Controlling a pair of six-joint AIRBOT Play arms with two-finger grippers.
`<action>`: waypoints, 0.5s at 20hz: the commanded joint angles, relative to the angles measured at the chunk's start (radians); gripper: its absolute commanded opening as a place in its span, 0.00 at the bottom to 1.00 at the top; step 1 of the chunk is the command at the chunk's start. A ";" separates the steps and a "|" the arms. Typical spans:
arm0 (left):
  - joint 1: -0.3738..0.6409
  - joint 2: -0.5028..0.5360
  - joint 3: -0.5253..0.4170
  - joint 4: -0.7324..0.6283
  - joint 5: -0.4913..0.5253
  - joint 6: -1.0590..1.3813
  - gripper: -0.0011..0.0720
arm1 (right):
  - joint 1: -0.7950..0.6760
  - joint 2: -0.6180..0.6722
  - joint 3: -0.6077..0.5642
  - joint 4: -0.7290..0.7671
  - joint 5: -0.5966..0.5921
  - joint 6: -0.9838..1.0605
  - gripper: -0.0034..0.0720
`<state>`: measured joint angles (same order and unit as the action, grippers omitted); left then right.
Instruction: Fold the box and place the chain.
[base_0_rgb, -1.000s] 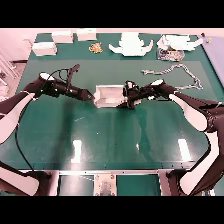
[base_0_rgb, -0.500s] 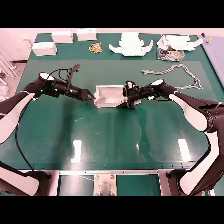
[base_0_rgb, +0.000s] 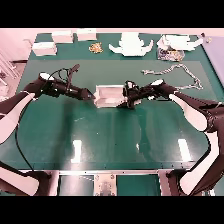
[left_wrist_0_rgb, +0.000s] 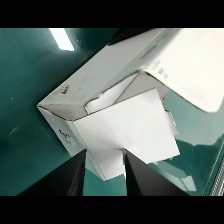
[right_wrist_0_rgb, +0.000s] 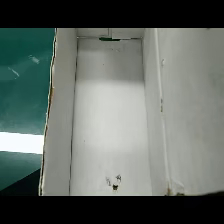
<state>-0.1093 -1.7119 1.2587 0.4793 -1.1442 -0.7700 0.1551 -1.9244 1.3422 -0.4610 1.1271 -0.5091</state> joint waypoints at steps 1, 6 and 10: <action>-0.009 0.001 0.001 0.000 0.027 -0.121 0.43 | -0.001 0.001 0.000 0.000 0.000 0.000 0.82; -0.044 0.001 0.002 -0.002 0.060 -0.176 0.43 | -0.001 0.001 0.000 0.000 0.000 0.000 0.82; -0.060 0.008 0.002 0.010 0.099 -0.199 0.43 | -0.001 0.001 0.000 0.000 0.000 0.000 0.82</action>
<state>-0.1566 -1.7096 1.2591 0.4782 -1.0805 -0.9424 0.1551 -1.9244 1.3422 -0.4610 1.1267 -0.5087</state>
